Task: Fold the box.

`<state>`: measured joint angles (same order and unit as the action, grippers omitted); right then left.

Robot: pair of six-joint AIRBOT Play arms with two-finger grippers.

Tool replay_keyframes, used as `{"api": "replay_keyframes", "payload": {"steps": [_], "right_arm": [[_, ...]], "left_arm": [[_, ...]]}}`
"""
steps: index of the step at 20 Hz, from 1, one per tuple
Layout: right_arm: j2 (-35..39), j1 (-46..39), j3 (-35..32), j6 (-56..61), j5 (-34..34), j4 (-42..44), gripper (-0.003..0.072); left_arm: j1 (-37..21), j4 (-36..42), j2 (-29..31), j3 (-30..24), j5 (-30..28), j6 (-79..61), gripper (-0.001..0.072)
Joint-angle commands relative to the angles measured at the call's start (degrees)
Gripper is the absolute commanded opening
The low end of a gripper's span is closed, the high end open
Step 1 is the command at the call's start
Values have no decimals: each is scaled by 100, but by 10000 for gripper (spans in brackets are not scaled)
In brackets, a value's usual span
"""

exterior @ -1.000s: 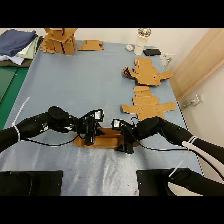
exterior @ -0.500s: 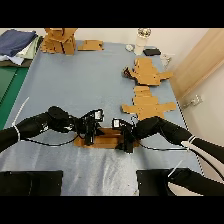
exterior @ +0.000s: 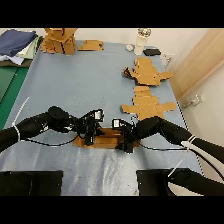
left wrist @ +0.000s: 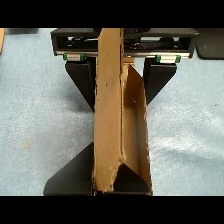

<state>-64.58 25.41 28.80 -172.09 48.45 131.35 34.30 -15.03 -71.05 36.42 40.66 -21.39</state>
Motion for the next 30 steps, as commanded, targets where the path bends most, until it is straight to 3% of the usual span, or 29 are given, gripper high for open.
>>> {"api": "replay_keyframes", "payload": {"steps": [1, 23, 24, 25, 30], "right_arm": [[-4, 7, 0, 4, 4, 4, 516], [-4, 7, 0, 4, 11, 4, 516], [-4, 7, 0, 4, 11, 4, 516], [-4, 7, 0, 4, 11, 4, 516], [-4, 7, 0, 4, 11, 4, 516]], "left_arm": [[0, 0, -2, 0, 0, -2, 15], [-13, 192, -2, 0, -50, 0, 23], [-11, 197, 0, 0, -157, 13, 252], [-11, 216, 0, 2, -238, 205, 388], [-15, -264, 162, 0, -428, 903, 407]]}}
